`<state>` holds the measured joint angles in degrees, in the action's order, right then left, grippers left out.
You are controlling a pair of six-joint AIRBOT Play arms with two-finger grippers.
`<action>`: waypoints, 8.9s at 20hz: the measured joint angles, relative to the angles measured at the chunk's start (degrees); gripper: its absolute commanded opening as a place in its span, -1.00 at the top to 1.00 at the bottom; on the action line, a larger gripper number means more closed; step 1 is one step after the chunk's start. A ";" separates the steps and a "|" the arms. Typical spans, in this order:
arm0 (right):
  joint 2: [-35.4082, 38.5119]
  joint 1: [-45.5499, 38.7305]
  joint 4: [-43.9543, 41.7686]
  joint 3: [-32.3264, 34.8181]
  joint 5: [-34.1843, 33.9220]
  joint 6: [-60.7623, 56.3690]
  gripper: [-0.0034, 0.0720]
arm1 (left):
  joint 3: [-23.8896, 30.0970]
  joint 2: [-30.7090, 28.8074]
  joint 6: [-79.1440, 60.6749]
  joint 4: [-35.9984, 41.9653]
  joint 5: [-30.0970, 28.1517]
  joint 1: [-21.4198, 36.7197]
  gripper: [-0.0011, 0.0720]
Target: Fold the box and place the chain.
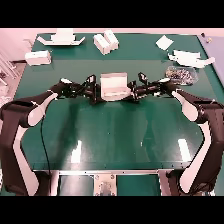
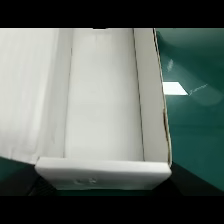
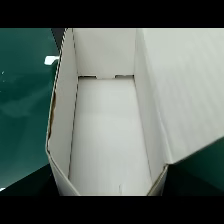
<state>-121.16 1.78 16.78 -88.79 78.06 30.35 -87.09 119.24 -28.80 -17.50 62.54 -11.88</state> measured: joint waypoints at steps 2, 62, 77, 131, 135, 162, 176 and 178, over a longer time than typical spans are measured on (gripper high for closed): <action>0.00 0.00 0.00 0.00 0.28 -0.15 -0.53 | 0.00 0.00 0.00 -0.02 0.07 0.00 -0.47; 9.94 -6.19 -5.44 -1.01 6.95 -19.08 0.87 | 0.09 0.07 -0.02 -0.02 0.07 -0.04 -0.47; 2.58 0.20 7.32 -15.45 0.07 -31.34 0.87 | 0.09 0.07 0.02 -0.02 0.04 -0.04 -0.47; 7.82 -4.70 22.29 -4.94 5.22 -29.59 -0.45 | 0.09 0.07 0.28 0.00 0.04 -0.07 -0.47; 7.82 -3.28 22.43 -4.55 2.49 -27.67 -0.22 | 0.09 0.07 0.28 0.00 0.04 -0.07 -0.47; 7.50 1.64 18.16 -3.26 -0.28 -24.00 -0.03 | 0.09 0.07 0.28 -0.02 0.04 -0.07 -0.47; 6.14 1.75 18.29 -3.21 -0.52 -23.17 -0.71 | 0.09 0.07 0.28 -0.02 0.07 -0.07 -0.47; 6.14 1.75 18.34 -3.21 -0.52 -22.86 -0.71 | 0.09 0.07 0.28 -0.02 0.04 -0.07 -0.47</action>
<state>-115.02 3.53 35.11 -92.01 77.54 7.49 -87.00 119.31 -28.51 -17.52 62.59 -11.94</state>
